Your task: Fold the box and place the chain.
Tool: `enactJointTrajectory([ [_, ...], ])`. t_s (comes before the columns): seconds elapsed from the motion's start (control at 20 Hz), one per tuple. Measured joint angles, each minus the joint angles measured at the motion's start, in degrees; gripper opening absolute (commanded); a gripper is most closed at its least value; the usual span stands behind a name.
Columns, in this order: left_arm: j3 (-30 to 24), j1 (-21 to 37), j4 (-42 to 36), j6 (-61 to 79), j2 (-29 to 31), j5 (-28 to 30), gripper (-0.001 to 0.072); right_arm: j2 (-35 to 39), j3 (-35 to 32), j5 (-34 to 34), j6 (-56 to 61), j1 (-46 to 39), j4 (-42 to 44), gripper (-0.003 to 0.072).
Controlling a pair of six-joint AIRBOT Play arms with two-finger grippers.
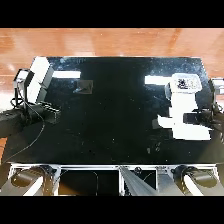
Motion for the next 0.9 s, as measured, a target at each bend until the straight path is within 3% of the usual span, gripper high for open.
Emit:
enactJointTrajectory([
  [0.9, 0.0, 0.0, 0.0, 0.0, 0.0, 0.0, 0.0019, 0.0, 0.0, -0.9, 0.0, 0.0, 0.4, 0.0033],
])
